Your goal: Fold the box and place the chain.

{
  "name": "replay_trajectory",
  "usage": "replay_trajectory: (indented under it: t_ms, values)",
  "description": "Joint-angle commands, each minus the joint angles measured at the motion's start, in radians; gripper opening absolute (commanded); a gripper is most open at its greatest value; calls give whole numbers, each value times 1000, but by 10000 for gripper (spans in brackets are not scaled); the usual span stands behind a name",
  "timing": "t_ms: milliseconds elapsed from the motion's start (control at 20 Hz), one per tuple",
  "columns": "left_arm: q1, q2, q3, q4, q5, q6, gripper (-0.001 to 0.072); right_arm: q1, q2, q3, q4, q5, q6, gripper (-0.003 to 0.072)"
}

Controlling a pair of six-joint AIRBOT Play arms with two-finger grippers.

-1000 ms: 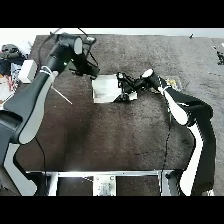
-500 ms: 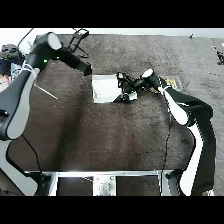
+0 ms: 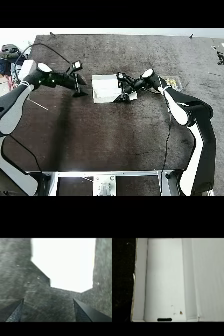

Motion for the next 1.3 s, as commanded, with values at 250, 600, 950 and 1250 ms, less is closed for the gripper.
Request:
replay_trajectory:
  t_ms: [250, 600, 950, 1250]
  values:
    - [6, -120, 49, -119, -105, 171, 717, 0, 1, 0, 0, 0, 0, 448]
    - [3, -132, 42, -127, -180, 213, 720, 0, 1, 0, 0, 0, 0, 448]
    - [2, -133, 5, -187, -101, 260, 720, 0, 1, 0, 0, 0, 0, 448]
    - [-1, -142, 5, -187, -129, 263, 720, 0, 1, 0, 0, 0, 0, 448]
